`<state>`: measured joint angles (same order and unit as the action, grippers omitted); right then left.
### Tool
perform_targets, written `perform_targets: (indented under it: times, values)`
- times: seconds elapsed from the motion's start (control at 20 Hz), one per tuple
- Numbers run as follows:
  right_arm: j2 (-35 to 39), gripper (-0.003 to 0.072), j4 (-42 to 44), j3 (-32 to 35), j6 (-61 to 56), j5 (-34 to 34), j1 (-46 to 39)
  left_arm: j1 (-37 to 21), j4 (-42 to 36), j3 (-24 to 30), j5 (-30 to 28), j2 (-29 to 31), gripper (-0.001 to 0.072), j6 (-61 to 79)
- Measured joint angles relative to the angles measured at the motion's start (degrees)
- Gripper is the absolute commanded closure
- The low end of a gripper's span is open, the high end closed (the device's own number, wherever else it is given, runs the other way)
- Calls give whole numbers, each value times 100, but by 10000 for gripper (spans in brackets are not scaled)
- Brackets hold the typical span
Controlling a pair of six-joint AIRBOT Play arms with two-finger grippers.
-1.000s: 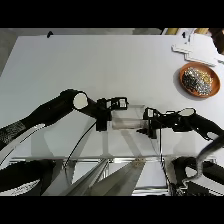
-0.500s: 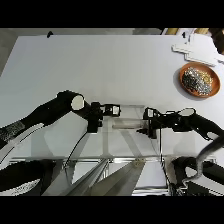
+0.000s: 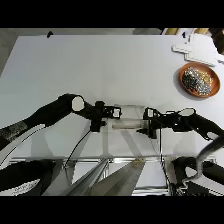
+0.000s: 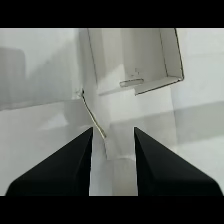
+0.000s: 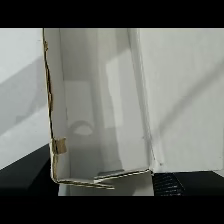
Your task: Fold the box and place the chain.
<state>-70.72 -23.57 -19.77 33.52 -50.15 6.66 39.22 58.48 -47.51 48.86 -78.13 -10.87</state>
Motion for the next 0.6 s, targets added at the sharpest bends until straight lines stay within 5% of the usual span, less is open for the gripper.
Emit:
perform_targets:
  times: [0.3,0.45,0.6]
  values:
    - [0,347,2,0,0,0,0,186,-313,13,-63,-203,443,63]
    - [0,347,0,0,0,0,0,232,-463,13,-133,-240,558,74]
    - [0,347,0,0,0,0,0,278,-671,13,-181,-291,559,81]
